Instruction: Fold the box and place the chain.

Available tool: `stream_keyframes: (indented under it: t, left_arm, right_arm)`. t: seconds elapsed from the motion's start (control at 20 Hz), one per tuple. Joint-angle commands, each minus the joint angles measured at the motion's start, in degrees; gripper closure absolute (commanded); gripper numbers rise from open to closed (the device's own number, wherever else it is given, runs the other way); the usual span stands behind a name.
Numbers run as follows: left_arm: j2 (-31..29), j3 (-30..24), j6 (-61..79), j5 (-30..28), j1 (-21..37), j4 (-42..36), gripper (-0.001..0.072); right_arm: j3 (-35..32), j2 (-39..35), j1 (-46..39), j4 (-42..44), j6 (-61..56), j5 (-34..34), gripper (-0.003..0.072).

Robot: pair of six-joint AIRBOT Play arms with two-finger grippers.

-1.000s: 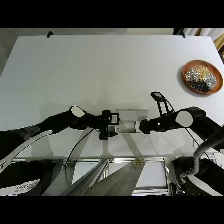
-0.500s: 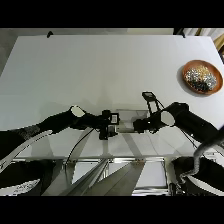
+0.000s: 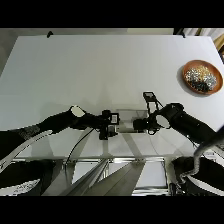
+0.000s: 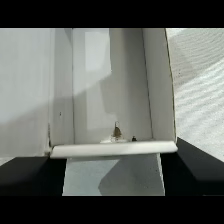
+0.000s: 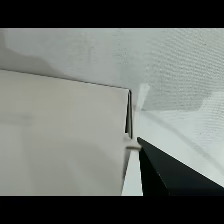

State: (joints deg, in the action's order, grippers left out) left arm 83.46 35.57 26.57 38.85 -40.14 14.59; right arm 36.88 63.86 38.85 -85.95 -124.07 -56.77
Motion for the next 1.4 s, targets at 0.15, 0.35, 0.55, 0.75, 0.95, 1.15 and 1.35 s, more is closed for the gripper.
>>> stream_keyframes:
  t: [0.15,0.35,0.55,0.75,0.95,1.15,1.35]
  left_arm:
    - [-0.04,-0.02,0.00,0.00,0.04,0.00,0.0455]
    - [-0.04,-0.02,0.02,0.02,0.04,0.00,0.0455]
    - [-0.04,-0.02,0.02,0.00,0.04,0.02,0.0455]
    - [-0.04,-0.02,0.02,0.00,0.04,0.00,0.0455]
    - [-0.04,-0.02,0.02,0.00,0.04,0.02,0.0455]
    - [-0.04,-0.02,0.02,0.02,0.04,0.02,0.0455]
    - [-0.04,-0.02,0.02,0.07,0.04,0.00,0.0455]
  right_arm:
    - [0.02,2.91,2.34,-0.85,-2.16,-0.63,0.0366]
    - [0.02,3.34,2.89,-0.79,-2.16,-1.22,0.0544]
    - [0.04,3.34,2.89,-0.85,-2.12,-2.10,0.0669]
    - [0.04,3.34,2.86,-0.85,-2.10,-1.95,0.0493]
    - [0.24,3.28,2.86,-1.03,-2.16,-0.74,0.0414]
    - [1.64,3.30,2.86,-3.08,-2.58,-0.68,0.0612]
    - [1.66,3.30,2.86,-4.24,-3.04,-0.83,0.0669]
